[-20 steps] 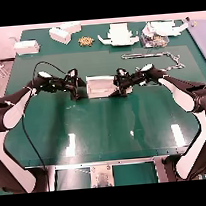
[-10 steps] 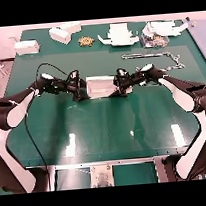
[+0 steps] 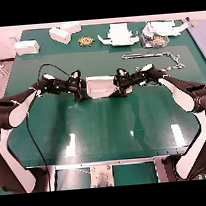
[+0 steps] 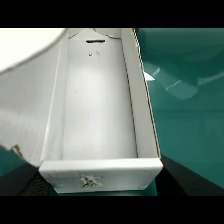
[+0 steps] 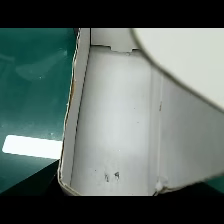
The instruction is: Fold the box and place the chain.
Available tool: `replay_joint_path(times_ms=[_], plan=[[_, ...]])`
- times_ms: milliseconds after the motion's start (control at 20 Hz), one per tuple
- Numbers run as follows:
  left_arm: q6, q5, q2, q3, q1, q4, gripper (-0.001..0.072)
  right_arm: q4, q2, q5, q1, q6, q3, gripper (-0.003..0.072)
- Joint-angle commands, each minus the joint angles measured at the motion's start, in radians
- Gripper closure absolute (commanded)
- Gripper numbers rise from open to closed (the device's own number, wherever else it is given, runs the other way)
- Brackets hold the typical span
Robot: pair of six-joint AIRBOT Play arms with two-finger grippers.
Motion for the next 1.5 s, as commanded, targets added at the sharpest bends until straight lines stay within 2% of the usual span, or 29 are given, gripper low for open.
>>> replay_joint_path(times_ms=[0, 150, 500, 700, 1450], plan=[[-0.035, -0.010, -0.005, 0.002, 0.000, -0.001, -0.0008, 0.000, 0.000, 0.000, -0.001, 0.000, 0.000, 0.0211], [-0.064, -0.034, -0.019, 0.002, 0.000, -0.024, -0.0009, 0.000, 0.000, 0.000, -0.001, 0.000, 0.000, 0.0211], [-0.087, -0.020, -0.019, 0.003, 0.000, -0.023, -0.0009, 0.000, 0.000, 0.000, -0.001, 0.000, 0.000, 0.0211], [-0.076, 0.011, -0.019, 0.042, -0.002, 0.028, -0.0009, 0.000, 0.000, 0.000, -0.001, 0.000, 0.000, 0.0211], [-0.105, -0.040, -0.027, 0.041, -0.017, 0.045, -0.0008, 0.000, 0.000, 0.000, -0.001, 0.000, 0.000, 0.0211]])
